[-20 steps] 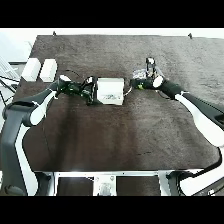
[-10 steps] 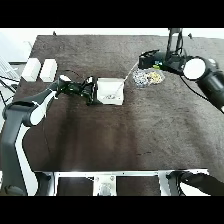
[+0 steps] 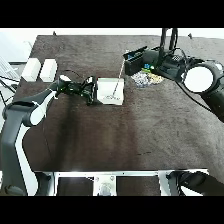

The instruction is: Fold the box and place the chain.

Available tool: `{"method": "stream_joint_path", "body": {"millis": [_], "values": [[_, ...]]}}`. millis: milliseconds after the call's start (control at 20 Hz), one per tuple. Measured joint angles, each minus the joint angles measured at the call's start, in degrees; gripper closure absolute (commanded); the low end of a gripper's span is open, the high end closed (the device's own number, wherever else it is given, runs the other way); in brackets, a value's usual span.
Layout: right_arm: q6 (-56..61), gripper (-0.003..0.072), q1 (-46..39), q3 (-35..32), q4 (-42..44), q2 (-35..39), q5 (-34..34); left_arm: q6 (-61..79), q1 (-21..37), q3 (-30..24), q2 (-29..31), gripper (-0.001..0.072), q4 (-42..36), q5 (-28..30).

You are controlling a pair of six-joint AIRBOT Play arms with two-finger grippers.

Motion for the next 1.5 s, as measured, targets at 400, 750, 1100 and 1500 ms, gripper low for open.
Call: {"method": "stream_joint_path", "body": {"millis": [400,750,1100,1500], "values": [[6.9,0.0679,5.5,-4.4,0.0,-5.4,-6.1,0.0,0.0,0.0,0.0,0.0422,0.0,0.0],[11.8,0.0678,8.2,-6.6,0.4,-17.1,-15.7,0.0,0.0,0.0,0.0,0.0421,0.0,0.0],[12.7,0.0678,7.2,-7.0,0.5,-26.3,-17.6,0.0,0.0,0.0,0.0,0.0421,0.0,0.0],[11.1,0.0678,4.1,-4.5,-0.4,-15.1,-18.0,0.0,0.0,0.0,0.0,0.0421,0.0,0.0]]}}
